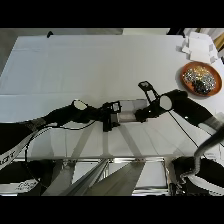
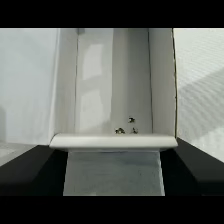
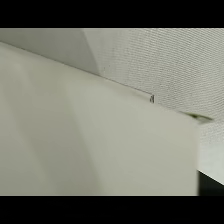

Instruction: Fold the box and place the chain.

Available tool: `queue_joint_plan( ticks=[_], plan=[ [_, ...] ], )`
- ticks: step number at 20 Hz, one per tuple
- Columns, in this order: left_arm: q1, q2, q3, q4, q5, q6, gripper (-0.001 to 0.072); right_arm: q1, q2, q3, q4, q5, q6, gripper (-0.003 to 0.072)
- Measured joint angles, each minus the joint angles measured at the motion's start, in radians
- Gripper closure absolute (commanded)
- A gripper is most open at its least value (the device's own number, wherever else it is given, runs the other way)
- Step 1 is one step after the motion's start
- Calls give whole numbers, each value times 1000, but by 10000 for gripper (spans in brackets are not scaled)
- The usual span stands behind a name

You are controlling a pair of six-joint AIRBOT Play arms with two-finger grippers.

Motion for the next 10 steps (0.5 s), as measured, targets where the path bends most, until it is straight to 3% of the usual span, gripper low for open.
queue_joint_plan(
  ticks=[6, 10],
  plan=[
    [0, 0, 0, 0, -1, 0, 457, 35, -55, 18, -56, 15, 95, 243],
    [0, 0, 0, -1, 0, -3, 457, 40, -67, 28, -75, 14, 130, 407]
  ],
)
